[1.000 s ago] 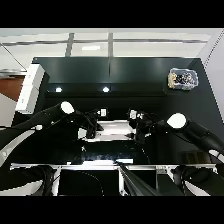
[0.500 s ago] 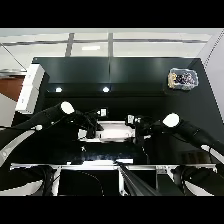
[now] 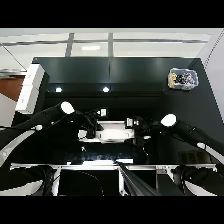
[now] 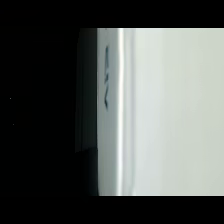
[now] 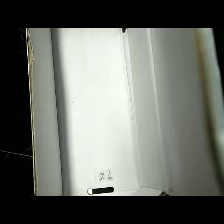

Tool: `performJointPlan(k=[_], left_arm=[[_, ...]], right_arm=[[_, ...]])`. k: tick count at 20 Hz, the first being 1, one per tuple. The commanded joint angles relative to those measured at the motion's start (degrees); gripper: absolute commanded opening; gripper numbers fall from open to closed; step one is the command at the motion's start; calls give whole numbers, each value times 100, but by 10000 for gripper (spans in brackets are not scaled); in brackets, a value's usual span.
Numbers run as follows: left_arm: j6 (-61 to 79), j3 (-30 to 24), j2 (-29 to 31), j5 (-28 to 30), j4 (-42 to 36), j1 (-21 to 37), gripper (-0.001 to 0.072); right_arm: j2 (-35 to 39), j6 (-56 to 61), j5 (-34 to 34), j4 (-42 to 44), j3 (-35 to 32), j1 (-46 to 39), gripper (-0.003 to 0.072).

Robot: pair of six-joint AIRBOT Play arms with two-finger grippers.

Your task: Fold the box and place the chain.

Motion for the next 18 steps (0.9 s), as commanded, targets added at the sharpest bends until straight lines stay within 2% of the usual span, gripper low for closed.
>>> performJointPlan(k=[1,18], left_arm=[[0,4,2,0,0,2,32],[0,4,2,-39,0,2,32]], right_arm=[[-76,-118,-22,96,-2,0,654],[-133,146,-24,-243,-7,2,654]])
